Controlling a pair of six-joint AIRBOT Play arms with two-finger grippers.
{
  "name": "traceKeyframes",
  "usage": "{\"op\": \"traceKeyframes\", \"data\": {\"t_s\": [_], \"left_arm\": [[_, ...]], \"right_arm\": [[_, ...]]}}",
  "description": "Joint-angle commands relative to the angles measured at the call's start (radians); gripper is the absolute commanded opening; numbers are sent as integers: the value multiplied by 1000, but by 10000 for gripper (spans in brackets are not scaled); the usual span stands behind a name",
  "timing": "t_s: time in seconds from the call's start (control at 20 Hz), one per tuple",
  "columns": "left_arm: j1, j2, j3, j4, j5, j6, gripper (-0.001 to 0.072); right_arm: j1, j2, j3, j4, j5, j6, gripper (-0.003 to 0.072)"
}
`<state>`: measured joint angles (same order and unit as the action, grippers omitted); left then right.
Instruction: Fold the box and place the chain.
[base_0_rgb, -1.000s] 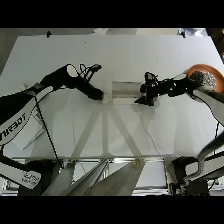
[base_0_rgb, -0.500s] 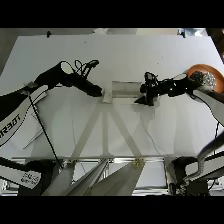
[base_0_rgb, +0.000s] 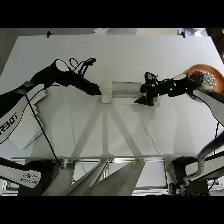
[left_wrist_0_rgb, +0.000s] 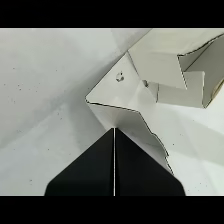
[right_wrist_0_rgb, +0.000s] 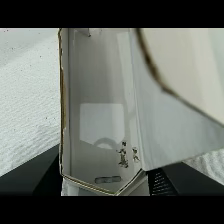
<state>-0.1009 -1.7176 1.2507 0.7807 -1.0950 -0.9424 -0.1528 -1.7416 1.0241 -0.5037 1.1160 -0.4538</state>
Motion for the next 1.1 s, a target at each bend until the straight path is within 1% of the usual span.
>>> {"op": "traceKeyframes", "data": {"t_s": [0.0, 0.05, 0.2, 0.25, 0.3, 0.55, 0.7, 0.85, 1.05], "left_arm": [[9, 0, 0, -40, -2, 23, 8], [9, 0, 0, -22, 8, 21, 7], [10, 0, -1, 149, 27, -100, 7], [10, -1, -1, 177, 24, -114, 8], [10, -3, -3, 175, 22, -113, 8], [-9, -63, -6, 84, 25, -112, 8], [-22, -69, -8, -31, 34, -50, 7], [-32, -69, -8, -39, 48, -49, 7], [-32, -66, -8, -96, 29, -21, 9]], "right_arm": [[0, 0, 0, 0, 0, 0, 439], [0, 0, 0, 0, 0, 0, 439], [0, 0, 0, 0, 0, 0, 439], [0, 0, 0, 0, 0, 0, 439], [0, 0, 0, 0, 0, 0, 439], [0, 0, 0, 0, 0, 0, 439], [0, 0, 0, 0, 0, 0, 439], [0, 0, 0, 0, 0, 0, 439], [0, 0, 0, 0, 0, 0, 439]]}}
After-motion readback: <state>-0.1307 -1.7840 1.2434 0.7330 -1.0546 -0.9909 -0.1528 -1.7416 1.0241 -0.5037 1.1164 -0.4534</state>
